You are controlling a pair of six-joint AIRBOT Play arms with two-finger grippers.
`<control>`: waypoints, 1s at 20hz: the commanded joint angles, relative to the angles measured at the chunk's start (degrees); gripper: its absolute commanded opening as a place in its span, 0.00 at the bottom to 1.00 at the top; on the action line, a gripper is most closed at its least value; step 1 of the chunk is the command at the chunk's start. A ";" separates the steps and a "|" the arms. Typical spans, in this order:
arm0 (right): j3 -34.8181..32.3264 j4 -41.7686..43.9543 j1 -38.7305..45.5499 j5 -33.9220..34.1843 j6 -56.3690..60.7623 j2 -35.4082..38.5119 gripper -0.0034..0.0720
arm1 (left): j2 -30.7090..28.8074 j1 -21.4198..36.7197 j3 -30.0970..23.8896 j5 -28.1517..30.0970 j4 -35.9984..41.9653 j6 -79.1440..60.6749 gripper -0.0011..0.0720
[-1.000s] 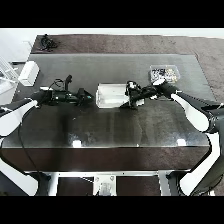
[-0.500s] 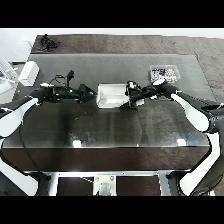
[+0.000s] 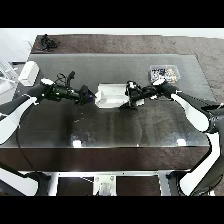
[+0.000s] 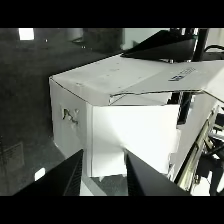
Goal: Fold the box and place the chain.
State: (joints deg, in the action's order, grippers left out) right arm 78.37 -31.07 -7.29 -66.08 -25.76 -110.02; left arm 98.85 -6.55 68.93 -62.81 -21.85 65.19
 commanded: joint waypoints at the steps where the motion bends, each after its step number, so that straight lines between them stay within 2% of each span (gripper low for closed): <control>1: 0.00 0.00 0.00 0.00 0.00 0.04 0.80 | -0.66 -1.51 0.09 3.28 -2.16 4.09 0.45; 7: 0.00 0.00 0.00 0.00 0.00 0.04 0.80 | -0.66 -2.97 2.97 3.37 -3.96 7.43 0.45; 12: 0.00 0.00 0.00 0.00 0.00 0.04 0.80 | -0.63 -4.81 4.61 3.34 -9.31 14.45 0.45; 17: 0.00 0.00 0.00 0.00 0.00 0.04 0.80 | -0.63 -5.60 4.83 3.85 -10.91 17.05 0.45; 20: 0.00 0.00 0.00 0.00 0.00 0.04 0.80 | -0.63 -6.38 6.84 3.80 -15.21 20.50 0.45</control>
